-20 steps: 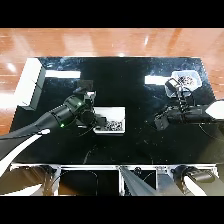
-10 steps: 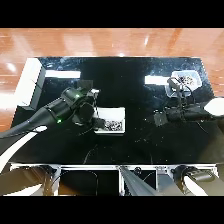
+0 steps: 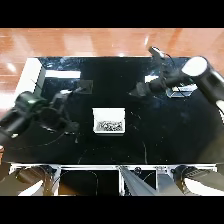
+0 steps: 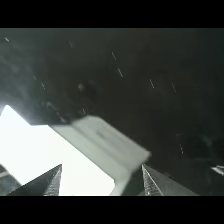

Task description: Fold the box and place the chain.

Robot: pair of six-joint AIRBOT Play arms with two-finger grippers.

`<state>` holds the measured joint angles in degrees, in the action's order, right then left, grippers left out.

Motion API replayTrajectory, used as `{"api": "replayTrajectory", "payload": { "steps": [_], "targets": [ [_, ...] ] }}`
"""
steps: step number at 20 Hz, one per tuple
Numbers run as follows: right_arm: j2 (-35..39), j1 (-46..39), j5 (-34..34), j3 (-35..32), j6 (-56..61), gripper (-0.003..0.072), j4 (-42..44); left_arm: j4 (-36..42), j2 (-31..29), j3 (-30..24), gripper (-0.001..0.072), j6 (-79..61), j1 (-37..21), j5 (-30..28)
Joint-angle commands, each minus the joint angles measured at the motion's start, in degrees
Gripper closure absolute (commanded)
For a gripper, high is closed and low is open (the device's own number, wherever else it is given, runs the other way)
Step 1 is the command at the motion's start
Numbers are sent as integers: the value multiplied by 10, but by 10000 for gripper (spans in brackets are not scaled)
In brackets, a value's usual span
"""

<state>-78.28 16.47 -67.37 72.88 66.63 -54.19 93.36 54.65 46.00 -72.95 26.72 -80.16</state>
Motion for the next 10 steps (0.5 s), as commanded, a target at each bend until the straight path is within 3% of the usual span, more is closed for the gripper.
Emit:
{"api": "replayTrajectory", "payload": {
  "steps": [1,3,10],
  "targets": [
    [-113,51,-53,124,-72,102,-1,148,-55,-56,245,-92,-133,64],
    [-138,85,-84,136,-125,103,-2,236,-49,-76,245,-163,-179,71],
    [-141,165,-208,137,-95,104,-50,243,-44,-90,244,-166,-175,107]
  ]
}}
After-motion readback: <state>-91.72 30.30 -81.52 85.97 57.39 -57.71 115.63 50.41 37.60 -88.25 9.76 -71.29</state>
